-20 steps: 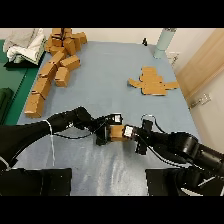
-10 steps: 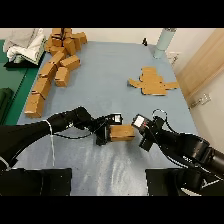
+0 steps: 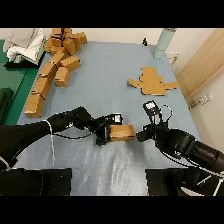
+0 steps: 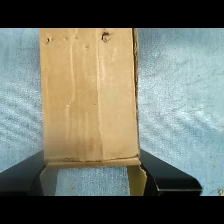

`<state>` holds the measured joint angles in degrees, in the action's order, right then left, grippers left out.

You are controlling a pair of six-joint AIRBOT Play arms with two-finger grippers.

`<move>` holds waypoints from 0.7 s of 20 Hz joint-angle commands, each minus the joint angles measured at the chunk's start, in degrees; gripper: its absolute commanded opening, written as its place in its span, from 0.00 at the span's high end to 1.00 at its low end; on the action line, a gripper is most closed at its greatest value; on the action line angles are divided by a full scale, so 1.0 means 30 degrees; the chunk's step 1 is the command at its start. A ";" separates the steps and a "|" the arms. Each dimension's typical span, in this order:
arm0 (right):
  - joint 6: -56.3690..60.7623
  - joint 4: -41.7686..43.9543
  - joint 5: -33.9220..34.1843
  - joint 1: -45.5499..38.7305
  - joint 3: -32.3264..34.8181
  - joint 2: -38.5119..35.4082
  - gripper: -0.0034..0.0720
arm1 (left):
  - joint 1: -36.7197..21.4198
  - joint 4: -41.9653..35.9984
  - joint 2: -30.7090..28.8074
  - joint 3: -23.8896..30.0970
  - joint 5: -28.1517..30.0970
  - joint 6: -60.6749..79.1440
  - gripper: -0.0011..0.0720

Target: Fold the box.

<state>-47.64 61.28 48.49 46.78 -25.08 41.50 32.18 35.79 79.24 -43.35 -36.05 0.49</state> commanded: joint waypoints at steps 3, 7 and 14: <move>0.3424 0.0182 0.0087 -0.0138 0.0007 0.0685 0.94 | -0.0007 0.0000 -0.0015 -0.0015 -0.0109 0.0007 0.44; 0.3614 0.0175 0.0087 -0.0138 0.0007 0.0685 0.95 | -0.0007 0.0000 -0.0007 -0.0015 -0.0109 0.0007 0.44; 0.3606 0.0175 0.0087 -0.0138 0.0007 0.0685 0.95 | -0.0007 -0.0007 -0.0007 -0.0015 0.0044 0.0007 0.02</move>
<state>-37.08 61.80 48.75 46.39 -25.08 43.51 32.18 35.77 79.24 -43.33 -36.62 0.54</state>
